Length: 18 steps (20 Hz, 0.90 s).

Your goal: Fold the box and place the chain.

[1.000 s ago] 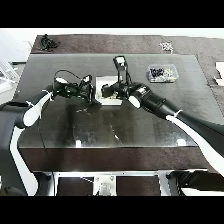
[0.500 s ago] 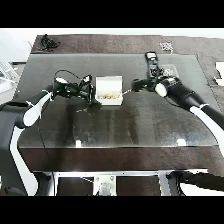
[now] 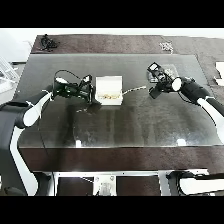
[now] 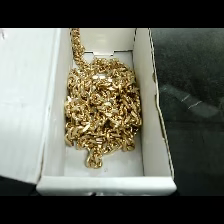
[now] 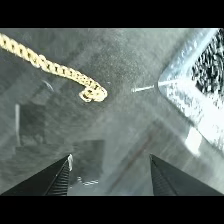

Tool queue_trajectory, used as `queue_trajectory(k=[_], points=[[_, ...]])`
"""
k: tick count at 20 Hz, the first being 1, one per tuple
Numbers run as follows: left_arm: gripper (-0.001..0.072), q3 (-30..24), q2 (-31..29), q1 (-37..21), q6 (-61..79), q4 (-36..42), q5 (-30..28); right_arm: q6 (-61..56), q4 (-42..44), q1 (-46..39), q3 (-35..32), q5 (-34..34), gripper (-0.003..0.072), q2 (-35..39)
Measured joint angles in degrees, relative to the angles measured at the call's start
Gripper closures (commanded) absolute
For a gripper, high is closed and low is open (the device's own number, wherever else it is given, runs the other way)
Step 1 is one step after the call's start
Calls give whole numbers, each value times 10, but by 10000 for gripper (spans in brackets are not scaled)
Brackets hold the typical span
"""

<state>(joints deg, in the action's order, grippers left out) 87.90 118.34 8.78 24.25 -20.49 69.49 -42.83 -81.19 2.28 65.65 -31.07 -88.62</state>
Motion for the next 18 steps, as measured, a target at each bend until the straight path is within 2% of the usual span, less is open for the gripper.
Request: queue_trajectory(k=[3,7,13,18], points=[[184,0,0,0,0,0,0,154,98,-13,32,-20,115,-34],[184,0,0,0,0,0,0,286,186,-19,87,-70,115,-88],[184,0,0,0,0,0,0,355,236,-33,160,-136,115,-160],[184,0,0,0,0,0,-1,372,251,-57,181,-159,116,-188]])
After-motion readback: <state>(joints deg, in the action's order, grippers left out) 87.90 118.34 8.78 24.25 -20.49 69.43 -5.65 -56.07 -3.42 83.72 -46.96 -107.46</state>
